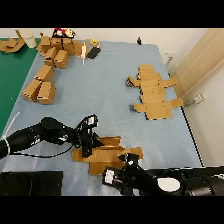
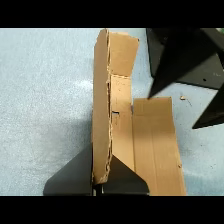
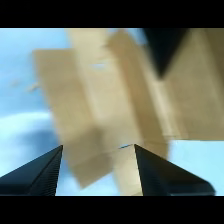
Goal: Fold the box.
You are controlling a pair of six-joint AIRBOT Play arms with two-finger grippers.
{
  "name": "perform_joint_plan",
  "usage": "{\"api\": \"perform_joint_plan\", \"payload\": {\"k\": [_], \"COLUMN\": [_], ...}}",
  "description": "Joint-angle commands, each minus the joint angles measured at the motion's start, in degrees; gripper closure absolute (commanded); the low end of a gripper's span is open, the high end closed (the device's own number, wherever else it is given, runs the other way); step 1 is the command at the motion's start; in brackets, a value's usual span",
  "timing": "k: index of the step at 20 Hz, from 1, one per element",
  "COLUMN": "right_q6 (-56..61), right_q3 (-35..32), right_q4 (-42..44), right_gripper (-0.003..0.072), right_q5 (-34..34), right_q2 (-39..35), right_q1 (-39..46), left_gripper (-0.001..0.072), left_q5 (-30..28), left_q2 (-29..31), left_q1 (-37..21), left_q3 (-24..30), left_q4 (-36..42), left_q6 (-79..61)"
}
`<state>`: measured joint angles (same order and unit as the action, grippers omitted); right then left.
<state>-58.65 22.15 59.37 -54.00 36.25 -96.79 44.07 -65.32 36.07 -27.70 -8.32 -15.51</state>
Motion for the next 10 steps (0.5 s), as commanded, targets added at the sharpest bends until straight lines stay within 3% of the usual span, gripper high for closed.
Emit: {"api": "perform_joint_plan", "payload": {"k": [1,5,10], "right_q6": [-1.38,-0.22,0.79], "right_q3": [-1.6,-3.08,-3.1], "right_q4": [3.06,-4.15,-3.65], "right_gripper": [-0.0028,-0.0028,-0.0027], "right_q5": [1.01,1.05,2.58], "right_q2": [-0.46,0.68,2.01], "right_q1": [-4.35,-4.22,-4.22], "left_gripper": [0.0696,0.0696,0.0696], "left_q5": [0.0,0.0,0.02], "left_q2": [-0.04,-0.04,-0.04], "left_q1": [0.02,0.02,0.02], "left_q3": [0.02,0.02,0.02], "left_q4": [0.0,0.0,0.0], "left_q6": [0.0,0.0,0.0]}}
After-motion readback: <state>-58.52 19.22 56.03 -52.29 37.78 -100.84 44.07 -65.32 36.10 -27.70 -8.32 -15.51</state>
